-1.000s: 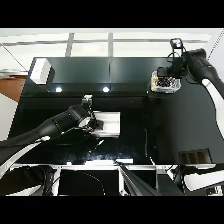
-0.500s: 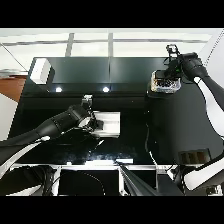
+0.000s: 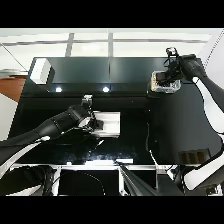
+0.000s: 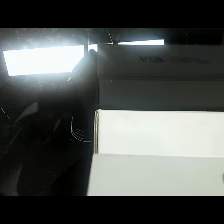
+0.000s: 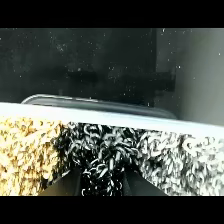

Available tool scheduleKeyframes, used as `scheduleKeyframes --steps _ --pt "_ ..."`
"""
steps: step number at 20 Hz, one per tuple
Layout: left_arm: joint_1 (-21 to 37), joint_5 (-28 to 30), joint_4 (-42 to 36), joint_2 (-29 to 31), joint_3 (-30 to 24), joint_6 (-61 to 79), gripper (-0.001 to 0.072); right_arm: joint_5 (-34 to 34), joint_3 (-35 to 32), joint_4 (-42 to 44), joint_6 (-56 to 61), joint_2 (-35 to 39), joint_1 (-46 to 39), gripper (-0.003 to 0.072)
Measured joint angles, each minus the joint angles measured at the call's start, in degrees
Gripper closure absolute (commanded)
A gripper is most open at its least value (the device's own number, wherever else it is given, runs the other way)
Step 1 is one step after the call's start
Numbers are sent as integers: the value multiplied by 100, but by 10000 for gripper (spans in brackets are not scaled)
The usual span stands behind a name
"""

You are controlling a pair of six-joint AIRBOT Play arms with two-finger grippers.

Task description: Fold the box and place the chain.

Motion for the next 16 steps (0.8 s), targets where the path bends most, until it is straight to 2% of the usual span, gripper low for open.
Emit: scheduleKeyframes --steps 4,8,16 --pt "0 0 0 0 0 0 682 -468 420 0 -138 201 0 665" --pt "0 0 -7 0 0 0 682 -879 592 26 -315 780 -2 665" --pt "0 2 -20 0 0 0 682 -1204 654 1093 -881 2802 -361 666"
